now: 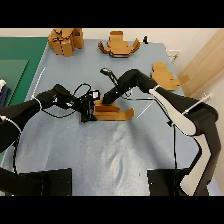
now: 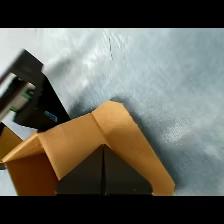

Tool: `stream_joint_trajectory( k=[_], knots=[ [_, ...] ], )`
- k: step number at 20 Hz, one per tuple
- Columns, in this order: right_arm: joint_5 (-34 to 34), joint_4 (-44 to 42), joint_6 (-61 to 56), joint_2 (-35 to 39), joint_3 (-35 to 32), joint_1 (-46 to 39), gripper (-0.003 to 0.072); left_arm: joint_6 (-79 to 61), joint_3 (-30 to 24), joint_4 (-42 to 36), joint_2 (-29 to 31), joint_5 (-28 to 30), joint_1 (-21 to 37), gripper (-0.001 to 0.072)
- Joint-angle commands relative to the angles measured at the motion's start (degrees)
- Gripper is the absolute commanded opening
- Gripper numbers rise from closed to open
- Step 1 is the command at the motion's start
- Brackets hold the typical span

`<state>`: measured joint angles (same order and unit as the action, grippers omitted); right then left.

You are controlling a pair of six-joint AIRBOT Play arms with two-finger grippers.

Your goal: Fold the box.

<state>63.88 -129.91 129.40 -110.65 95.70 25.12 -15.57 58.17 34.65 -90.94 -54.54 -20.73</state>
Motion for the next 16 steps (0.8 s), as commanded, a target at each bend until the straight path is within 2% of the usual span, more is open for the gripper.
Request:
stream_joint_trajectory(
  k=[1,4,8,11,14,15,16],
  knots=[
    [3.0,1.1,-1.6,-3.1,1.8,0.0,0.0005,0.0,0.0,0.0,0.0,0.1,0.0,0.0039],
    [3.6,4.9,-1.7,0.7,4.9,-0.3,0.0004,0.0,0.0,0.0,0.0,0.1,0.0,0.0039],
    [7.1,9.5,0.2,14.4,2.6,-3.4,0.0003,0.0,0.0,0.0,0.0,0.2,0.1,0.0039],
    [5.9,15.8,10.8,26.1,-10.6,-5.6,0.0004,0.0,0.0,0.0,0.0,0.2,0.1,0.0039],
    [5.2,23.3,20.2,29.1,-22.0,-4.8,0.0011,0.0,0.0,0.0,0.0,0.2,0.1,0.0039],
    [3.9,24.1,23.4,28.7,-24.6,-4.6,0.0165,0.0,0.0,0.1,0.0,0.2,0.1,0.0039],
    [0.4,23.6,26.0,28.1,-26.8,-4.5,0.0469,0.0,0.0,0.0,0.0,0.1,0.1,0.0039]
  ],
)
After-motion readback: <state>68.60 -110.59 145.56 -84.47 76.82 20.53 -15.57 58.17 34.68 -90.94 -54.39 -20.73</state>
